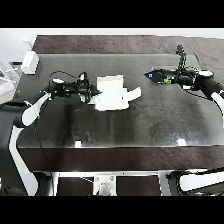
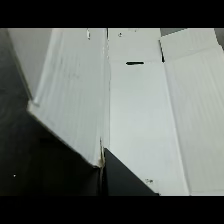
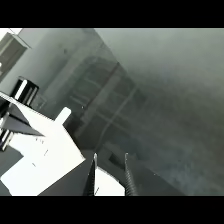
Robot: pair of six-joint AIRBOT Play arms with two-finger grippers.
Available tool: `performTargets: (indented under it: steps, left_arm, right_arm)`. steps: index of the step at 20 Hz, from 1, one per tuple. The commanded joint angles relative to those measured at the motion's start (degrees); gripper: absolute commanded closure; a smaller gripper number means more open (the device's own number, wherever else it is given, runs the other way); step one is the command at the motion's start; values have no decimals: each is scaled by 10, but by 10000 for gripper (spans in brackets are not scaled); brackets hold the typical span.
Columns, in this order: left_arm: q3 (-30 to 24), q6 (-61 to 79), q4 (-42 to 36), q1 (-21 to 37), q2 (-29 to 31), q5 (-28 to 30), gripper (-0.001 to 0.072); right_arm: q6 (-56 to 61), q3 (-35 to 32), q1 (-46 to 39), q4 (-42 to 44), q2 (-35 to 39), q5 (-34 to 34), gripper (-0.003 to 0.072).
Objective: Fold the box and place the chain.
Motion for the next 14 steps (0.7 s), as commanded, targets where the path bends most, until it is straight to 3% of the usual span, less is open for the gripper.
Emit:
performTargets:
  steps: [1,4,7,8,10,14]
  left_arm:
    - [0,0,-1,0,0,0,687]
    - [0,0,-1,0,0,0,687]
    - [0,0,-1,0,0,0,687]
    - [0,0,-1,0,0,0,687]
    - [0,0,-1,0,0,0,687]
    - [0,0,-1,0,0,0,687]
  right_arm:
    - [-34,4,9,18,6,18,454]
    - [-91,-21,28,0,37,26,455]
    - [-163,-70,92,-94,91,-72,449]
    - [-189,-87,120,-134,103,-111,373]
    - [-216,-113,165,-197,106,-177,120]
    - [-308,-147,209,-230,96,-210,85]
